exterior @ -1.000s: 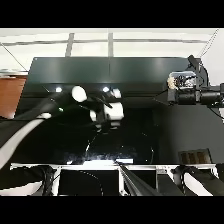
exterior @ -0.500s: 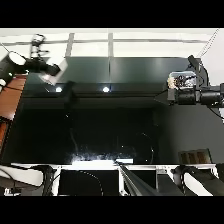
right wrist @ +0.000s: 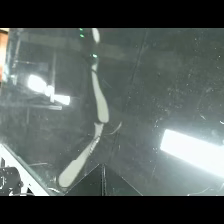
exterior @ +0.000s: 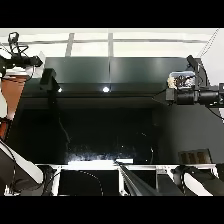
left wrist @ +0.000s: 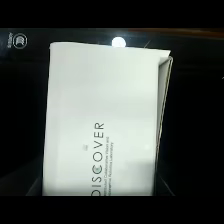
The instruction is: Fold the box and place the chain.
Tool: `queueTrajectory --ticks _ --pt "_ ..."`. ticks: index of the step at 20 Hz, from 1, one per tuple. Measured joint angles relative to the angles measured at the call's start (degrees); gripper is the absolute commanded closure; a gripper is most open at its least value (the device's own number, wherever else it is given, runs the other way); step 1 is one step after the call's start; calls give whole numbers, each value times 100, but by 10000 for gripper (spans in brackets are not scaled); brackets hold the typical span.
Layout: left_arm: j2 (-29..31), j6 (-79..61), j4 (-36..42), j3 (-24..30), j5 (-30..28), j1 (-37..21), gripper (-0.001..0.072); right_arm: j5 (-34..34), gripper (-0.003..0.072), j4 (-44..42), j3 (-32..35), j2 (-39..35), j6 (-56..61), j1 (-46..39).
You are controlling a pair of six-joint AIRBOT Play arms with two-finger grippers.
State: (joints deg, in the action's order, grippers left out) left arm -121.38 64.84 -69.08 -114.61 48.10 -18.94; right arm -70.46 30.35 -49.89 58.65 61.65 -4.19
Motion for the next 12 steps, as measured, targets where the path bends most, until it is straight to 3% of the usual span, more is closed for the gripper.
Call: queueTrajectory --ticks 2,6,10,11,12 --pt "-151 46 -179 -140 234 -17 3 9 671 -2 0 -2 26 37" --pt "-101 208 -420 -323 544 -31 3 20 671 -4 0 -2 61 70" --pt "553 295 -472 -385 1191 -28 14 -120 672 -2 0 -2 76 81" --pt "789 385 -424 -391 1488 -24 72 -142 671 0 0 -2 76 76" --pt "994 531 -354 -382 1880 -13 195 -166 672 11 0 -2 74 52"
